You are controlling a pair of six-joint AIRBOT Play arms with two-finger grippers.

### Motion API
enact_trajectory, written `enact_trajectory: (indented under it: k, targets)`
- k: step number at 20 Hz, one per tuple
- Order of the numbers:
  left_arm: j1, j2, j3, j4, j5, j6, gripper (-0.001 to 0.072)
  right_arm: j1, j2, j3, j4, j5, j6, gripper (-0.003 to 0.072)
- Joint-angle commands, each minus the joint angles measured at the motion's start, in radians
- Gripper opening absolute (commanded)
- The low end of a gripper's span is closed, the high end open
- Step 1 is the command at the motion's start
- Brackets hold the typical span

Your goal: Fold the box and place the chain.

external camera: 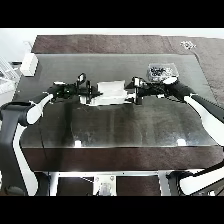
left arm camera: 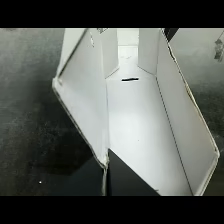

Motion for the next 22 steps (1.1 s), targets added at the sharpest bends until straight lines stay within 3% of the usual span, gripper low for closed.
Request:
enact_trajectory:
  k: [1, 8, 22]
  targets:
    - [0.000, 0.000, 0.000, 0.000, 0.000, 0.000, 0.0021, 0.000, -0.052, 0.059, -0.011, 0.061, 0.000, 0.0698]
    - [0.000, 0.000, 0.000, 0.000, 0.000, 0.000, 0.0021, 0.002, -0.121, 0.081, -0.014, 0.135, 0.026, 0.0699]
    - [0.000, 0.000, 0.000, 0.000, 0.000, 0.000, 0.0021, 0.043, -0.191, 0.135, 0.000, 0.134, 0.015, 0.0698]
